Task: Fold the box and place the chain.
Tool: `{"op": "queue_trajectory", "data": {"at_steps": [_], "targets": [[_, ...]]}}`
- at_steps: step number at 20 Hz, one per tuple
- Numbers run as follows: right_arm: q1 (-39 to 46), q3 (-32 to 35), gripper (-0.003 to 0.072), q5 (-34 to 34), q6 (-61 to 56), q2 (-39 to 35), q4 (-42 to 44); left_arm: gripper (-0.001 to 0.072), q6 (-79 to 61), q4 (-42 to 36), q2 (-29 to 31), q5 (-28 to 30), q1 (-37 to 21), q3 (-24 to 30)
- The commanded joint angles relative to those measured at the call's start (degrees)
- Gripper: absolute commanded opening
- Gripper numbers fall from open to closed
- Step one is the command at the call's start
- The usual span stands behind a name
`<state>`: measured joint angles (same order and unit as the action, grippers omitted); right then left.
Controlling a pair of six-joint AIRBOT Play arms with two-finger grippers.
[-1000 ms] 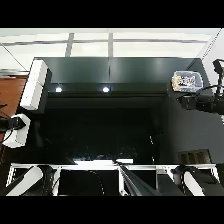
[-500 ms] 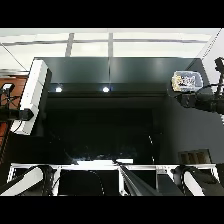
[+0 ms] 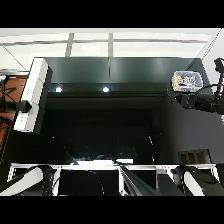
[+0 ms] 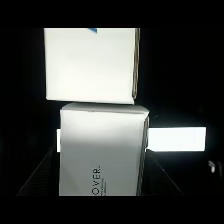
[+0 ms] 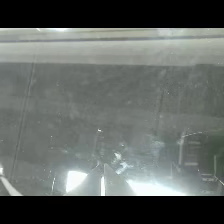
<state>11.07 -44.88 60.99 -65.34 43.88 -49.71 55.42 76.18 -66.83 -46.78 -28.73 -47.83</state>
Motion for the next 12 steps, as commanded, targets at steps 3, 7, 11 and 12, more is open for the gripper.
{"op": "queue_trajectory", "data": {"at_steps": [3,7,11,12], "targets": [[-3.2,0.0,0.0015,-0.2,7.3,0.0,0.0,0.0696,4.7,-16.8,7.0,-9.6,0.6,-4.0],[-8.0,2.0,0.0014,-8.4,14.9,0.0,-0.2,0.0027,3.4,-23.1,15.1,-10.6,10.1,1.6],[-12.0,12.6,0.0015,-35.2,18.1,1.0,-0.3,0.0027,0.9,-20.2,25.5,12.4,30.5,15.4],[-12.7,14.4,0.0015,-38.0,19.2,1.9,-0.3,0.0027,0.9,-18.5,26.6,19.2,34.4,18.6]]}}
